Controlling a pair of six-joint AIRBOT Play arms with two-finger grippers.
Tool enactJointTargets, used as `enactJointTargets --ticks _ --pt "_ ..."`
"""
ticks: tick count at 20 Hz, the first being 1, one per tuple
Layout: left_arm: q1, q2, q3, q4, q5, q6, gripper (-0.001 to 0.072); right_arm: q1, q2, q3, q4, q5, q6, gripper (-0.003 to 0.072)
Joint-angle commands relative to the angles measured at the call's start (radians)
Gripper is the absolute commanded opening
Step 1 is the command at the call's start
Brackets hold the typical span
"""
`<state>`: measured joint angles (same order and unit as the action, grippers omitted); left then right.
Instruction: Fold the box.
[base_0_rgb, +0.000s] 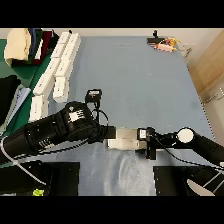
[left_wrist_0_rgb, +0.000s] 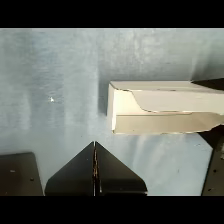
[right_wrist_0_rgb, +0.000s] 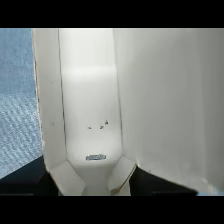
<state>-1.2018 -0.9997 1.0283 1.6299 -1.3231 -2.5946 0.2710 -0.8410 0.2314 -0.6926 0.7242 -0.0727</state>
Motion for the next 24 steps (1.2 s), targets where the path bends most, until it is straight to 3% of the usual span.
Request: enactJointTargets --ticks 1,3,5,8,11,12,13,18,21,24 --pt "0.000 0.008 0.000 0.071 0.059 0.116 0.0013 0.001 0.001 0.000 0.000 0.000 0.000 0.0506" --pt "0.012 0.000 0.000 0.095 0.075 0.269 0.0013 0.001 0.001 0.000 0.000 0.000 0.000 0.0507" --pt "0.093 0.010 -0.034 0.050 0.093 0.479 0.0012 0.001 0.001 0.000 0.000 0.000 0.000 0.0507" --pt "0.308 0.070 -0.174 -0.163 0.224 1.019 0.0012 0.001 0.001 0.000 0.000 0.000 0.000 0.0507" --pt "0.445 0.129 -0.314 -0.485 0.325 1.792 0.0016 0.001 0.001 0.000 0.000 0.000 0.000 0.0507" --pt "0.478 0.135 -0.351 -0.572 0.348 1.976 0.0234 0.001 0.001 0.000 0.000 0.000 0.000 0.0507" --pt "0.511 0.135 -0.388 -0.647 0.387 2.095 0.0675 0.001 0.001 0.000 0.000 0.000 0.000 0.0507" --pt "0.592 0.135 -0.577 -0.784 0.615 2.440 0.0693 0.001 0.001 0.000 0.000 0.000 0.000 0.0506" --pt "0.577 0.114 -0.650 -0.981 0.633 2.721 0.0693 0.001 0.001 0.000 0.000 0.000 0.000 0.0506" --pt "0.553 0.053 -0.655 -1.116 0.637 2.847 0.0693 0.001 0.001 0.000 0.000 0.000 0.000 0.0507"
